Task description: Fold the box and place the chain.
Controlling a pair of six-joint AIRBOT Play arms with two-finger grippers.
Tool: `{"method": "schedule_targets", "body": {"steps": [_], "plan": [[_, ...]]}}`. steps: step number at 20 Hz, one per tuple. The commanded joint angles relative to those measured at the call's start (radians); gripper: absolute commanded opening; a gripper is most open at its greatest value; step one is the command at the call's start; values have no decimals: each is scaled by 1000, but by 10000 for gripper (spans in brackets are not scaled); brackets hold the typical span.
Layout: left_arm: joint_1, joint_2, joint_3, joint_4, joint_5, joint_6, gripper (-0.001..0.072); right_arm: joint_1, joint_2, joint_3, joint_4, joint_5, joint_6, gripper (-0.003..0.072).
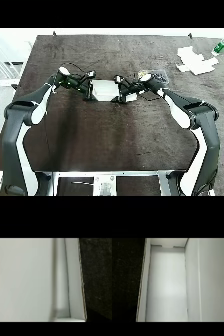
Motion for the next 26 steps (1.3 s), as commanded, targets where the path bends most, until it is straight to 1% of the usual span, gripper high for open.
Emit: {"method": "schedule_targets", "body": {"steps": [1, 3, 4, 5, 8, 13, 17, 20, 22, 23, 25, 26], "plan": [[-1, 0, 0, 0, -2, 0, 344, 0, 0, 0, -2, -6, 22, 568], [-1, 0, 0, 0, -2, 0, 344, -1, 0, 0, -1, -5, 79, 581], [-1, 0, 0, 0, -2, 0, 344, -1, 2, 0, -2, 3, 78, 675], [-1, 0, 0, 0, -2, -2, 344, -2, 3, 1, -1, 27, 79, 720], [-1, 0, 0, 1, -6, -4, 344, -10, 18, 1, -13, 71, 126, 720], [-1, 0, 0, 2, -5, -4, 344, -48, 70, 1, -137, 77, 238, 720], [-1, 0, 0, 2, -5, -4, 344, -91, 114, 1, -191, 120, 268, 720], [-1, 0, 0, 1, -5, -4, 344, -146, 167, 1, -195, 225, 280, 720], [-1, 0, 0, 1, -5, -4, 344, -179, 209, 1, -165, 306, 280, 720], [-1, 0, 0, 1, -5, -4, 344, -183, 222, 1, -133, 333, 283, 676], [-1, 0, 0, 1, -5, -4, 344, -174, 234, 1, -47, 389, 302, 131], [-1, 0, 0, 1, -4, -4, 344, -160, 233, 0, 11, 403, 302, 12]]}}
